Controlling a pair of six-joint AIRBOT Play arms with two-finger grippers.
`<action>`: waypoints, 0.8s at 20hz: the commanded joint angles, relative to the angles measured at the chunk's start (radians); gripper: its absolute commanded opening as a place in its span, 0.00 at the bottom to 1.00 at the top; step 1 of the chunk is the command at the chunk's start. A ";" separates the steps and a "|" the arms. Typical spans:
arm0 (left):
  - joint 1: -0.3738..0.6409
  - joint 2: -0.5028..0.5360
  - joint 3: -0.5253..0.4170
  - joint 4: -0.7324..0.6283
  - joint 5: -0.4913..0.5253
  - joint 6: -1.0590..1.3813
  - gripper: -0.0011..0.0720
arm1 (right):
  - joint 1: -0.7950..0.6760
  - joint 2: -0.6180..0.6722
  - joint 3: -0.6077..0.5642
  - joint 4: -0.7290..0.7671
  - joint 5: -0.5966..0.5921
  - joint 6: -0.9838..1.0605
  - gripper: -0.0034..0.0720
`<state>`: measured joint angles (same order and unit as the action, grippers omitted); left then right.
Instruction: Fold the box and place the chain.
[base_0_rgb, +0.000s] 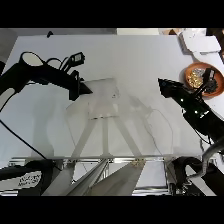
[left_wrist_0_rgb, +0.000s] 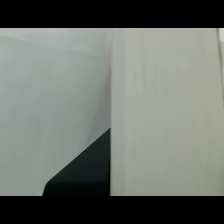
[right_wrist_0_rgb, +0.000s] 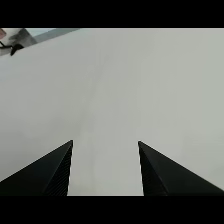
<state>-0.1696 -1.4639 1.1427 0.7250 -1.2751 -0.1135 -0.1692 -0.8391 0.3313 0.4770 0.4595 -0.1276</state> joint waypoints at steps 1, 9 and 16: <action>-0.008 -0.083 -0.016 -0.011 0.052 0.156 0.02 | -0.005 0.003 0.000 -0.055 -0.007 0.000 0.65; -0.014 -0.126 -0.016 -0.038 0.093 0.359 0.02 | -0.006 0.003 0.000 -0.062 -0.007 0.000 0.65; -0.063 -0.182 -0.016 -0.037 0.146 0.368 0.02 | -0.005 0.003 0.000 -0.063 -0.007 0.000 0.65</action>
<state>-0.2184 -1.6253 1.1267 0.6880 -1.1530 0.2424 -0.1741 -0.8364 0.3313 0.4152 0.4522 -0.1272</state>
